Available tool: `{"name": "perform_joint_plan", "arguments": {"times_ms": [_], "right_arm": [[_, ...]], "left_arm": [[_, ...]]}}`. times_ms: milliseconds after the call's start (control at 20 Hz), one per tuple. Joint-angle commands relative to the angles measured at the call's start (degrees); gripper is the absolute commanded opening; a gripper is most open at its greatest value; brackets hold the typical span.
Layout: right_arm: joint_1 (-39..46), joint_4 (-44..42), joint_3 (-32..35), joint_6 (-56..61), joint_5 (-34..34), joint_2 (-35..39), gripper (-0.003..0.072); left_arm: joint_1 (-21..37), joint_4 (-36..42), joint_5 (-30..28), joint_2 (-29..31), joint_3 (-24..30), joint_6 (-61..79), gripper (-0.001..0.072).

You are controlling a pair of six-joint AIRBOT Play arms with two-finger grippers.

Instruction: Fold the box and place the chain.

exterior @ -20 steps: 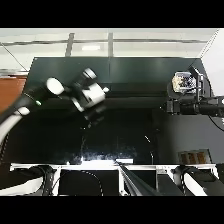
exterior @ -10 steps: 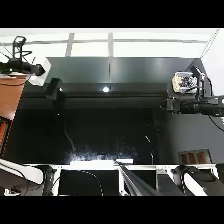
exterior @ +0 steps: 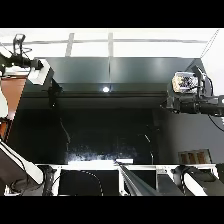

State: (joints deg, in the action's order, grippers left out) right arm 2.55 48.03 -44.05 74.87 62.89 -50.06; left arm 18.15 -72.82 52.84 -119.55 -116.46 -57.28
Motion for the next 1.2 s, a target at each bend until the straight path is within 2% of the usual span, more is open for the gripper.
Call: {"name": "perform_joint_plan", "arguments": {"times_ms": [0, 50, 100, 150, 200, 350, 450, 550, 600, 800, 850, 900, 1000, 1150], "right_arm": [[-0.5, 0.1, 0.0, 0.1, -0.3, 0.0, 0.001], [-0.5, 0.2, 0.0, 0.1, -0.6, 0.0, 0.0009], [-0.5, 0.3, 0.0, -0.2, -1.1, 0.0, 0.001], [-0.5, 0.3, 0.0, -0.3, -1.5, 0.0, 0.001], [-0.5, 0.3, 0.0, -0.3, -1.7, 0.0, 0.001], [-0.5, 0.3, 0.0, -1.3, -1.3, 0.2, 0.0009], [-0.7, 0.8, 0.0, -2.0, -1.3, 1.2, 0.0008], [-2.8, 5.7, 0.0, -2.9, -3.4, 4.0, 0.0005], [-4.7, 9.7, 0.3, -2.9, -6.0, 6.2, 0.0005], [-12.4, 13.6, 8.8, -3.0, -29.4, 13.0, 0.0006], [-14.0, 14.1, 11.7, -3.2, -33.9, 12.8, 0.0007], [-15.2, 15.1, 14.9, -3.2, -38.4, 12.5, 0.0009], [-15.4, 18.3, 18.1, -3.3, -42.1, 12.0, 0.001], [-15.0, 20.1, 18.1, -3.3, -40.7, 12.1, 0.0011]], "left_arm": [[-0.9, -2.8, 0.7, 3.6, -3.0, -4.9, 0.0694], [-1.0, -2.6, 2.5, 5.4, -2.6, -11.2, 0.0643], [-1.3, -2.6, 6.5, 7.0, -2.2, -17.9, 0.049], [-1.4, -2.8, 10.6, 8.3, -1.1, -20.0, 0.0201], [-1.6, -1.8, 13.5, 10.1, 1.0, -20.2, 0.0027], [-3.4, 7.8, 18.8, 17.1, 9.4, -19.4, 0.0026], [-6.5, 12.6, 17.6, 24.9, 18.5, -14.1, 0.0026], [-10.8, 12.9, 11.1, 36.9, 32.1, -10.8, 0.0027], [-13.0, 12.9, 6.4, 43.9, 40.6, -9.7, 0.0027], [-21.8, 13.5, -12.4, 69.5, 76.0, -6.6, 0.0027], [-23.0, 13.6, -16.9, 74.8, 83.6, -7.9, 0.0027], [-23.4, 13.6, -18.6, 79.0, 88.6, -9.7, 0.0027], [-22.3, 13.0, -16.3, 84.4, 92.8, -10.2, 0.0027], [-20.7, 11.2, -11.8, 85.4, 91.6, -9.8, 0.0029]]}}
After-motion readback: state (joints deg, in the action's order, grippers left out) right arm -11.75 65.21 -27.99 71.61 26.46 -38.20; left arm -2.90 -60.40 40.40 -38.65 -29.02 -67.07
